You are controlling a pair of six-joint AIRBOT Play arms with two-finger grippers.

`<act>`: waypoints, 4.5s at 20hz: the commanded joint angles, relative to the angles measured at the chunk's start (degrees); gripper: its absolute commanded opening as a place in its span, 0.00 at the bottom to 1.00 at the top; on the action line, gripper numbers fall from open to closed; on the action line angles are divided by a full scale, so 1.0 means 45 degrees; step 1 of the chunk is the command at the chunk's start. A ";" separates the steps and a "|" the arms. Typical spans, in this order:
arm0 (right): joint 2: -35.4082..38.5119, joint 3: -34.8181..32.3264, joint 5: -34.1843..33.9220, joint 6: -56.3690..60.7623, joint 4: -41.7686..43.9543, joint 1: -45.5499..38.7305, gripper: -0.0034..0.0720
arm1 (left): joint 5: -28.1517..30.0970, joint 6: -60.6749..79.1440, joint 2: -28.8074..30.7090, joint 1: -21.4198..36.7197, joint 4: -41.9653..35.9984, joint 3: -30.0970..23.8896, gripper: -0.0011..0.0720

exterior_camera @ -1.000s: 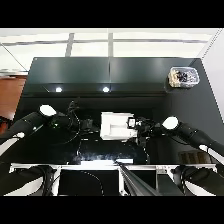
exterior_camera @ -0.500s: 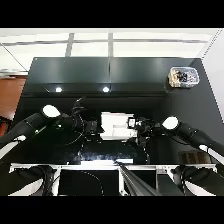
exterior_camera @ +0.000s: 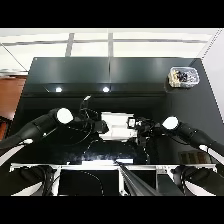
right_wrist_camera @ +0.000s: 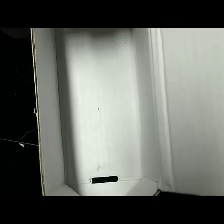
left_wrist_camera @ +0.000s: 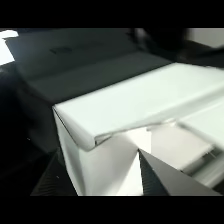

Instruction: Fold the box and place the chain.

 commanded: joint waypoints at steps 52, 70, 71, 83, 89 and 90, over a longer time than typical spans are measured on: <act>-0.0005 0.0000 0.0005 0.0000 -0.0005 0.0005 0.66 | -0.3696 -0.9097 -0.3094 -0.2997 0.7145 0.3745 0.34; -0.0005 0.0000 0.0005 0.0000 0.0000 0.0005 0.66 | -0.4007 -0.9156 -0.3604 -0.3288 0.7164 0.4303 0.05; -0.0005 0.0000 0.0005 0.0000 0.0000 0.0005 0.66 | -0.3944 -0.9156 -0.3604 -0.3288 0.7145 0.4303 0.05; -0.0005 0.0000 0.0015 0.0000 -0.0005 0.0005 0.66 | -0.4109 -0.9156 -0.3604 -0.3288 0.7145 0.4303 0.34; -0.0005 0.0000 0.0015 0.0000 0.0000 0.0005 0.66 | -0.4075 -0.9156 -0.3604 -0.3240 0.7189 0.4303 0.31; -0.0005 0.0000 0.0010 0.0000 -0.0005 0.0005 0.66 | -0.4075 -0.9156 -0.3604 -0.3201 0.7189 0.4303 0.31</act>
